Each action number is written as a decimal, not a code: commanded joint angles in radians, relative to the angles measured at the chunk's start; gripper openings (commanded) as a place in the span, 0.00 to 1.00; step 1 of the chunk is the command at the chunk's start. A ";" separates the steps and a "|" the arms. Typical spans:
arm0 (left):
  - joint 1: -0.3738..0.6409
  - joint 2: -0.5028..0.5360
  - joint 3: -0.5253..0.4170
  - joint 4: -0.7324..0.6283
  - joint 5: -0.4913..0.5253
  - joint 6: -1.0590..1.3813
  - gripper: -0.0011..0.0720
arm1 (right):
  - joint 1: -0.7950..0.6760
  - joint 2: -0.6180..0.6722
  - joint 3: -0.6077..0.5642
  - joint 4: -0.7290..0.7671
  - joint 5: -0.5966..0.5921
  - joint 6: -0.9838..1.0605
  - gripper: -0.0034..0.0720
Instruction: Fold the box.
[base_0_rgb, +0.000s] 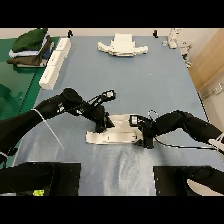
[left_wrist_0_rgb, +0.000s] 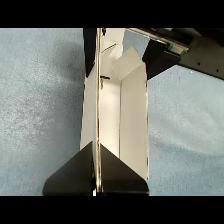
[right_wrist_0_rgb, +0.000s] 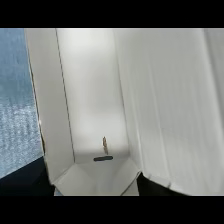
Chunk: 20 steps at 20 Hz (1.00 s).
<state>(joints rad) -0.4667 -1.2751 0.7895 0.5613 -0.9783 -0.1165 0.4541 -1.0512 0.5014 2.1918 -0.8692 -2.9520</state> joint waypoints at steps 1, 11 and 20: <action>0.000 0.001 0.000 0.000 0.000 0.000 0.03 | 0.000 -0.009 -0.002 -0.007 0.006 0.000 0.88; 0.000 0.001 0.000 0.000 0.000 0.000 0.03 | 0.000 -0.009 -0.015 -0.019 0.036 0.001 0.93; 0.000 0.001 0.000 0.000 0.000 0.000 0.03 | 0.001 -0.009 -0.015 -0.019 0.044 0.001 0.72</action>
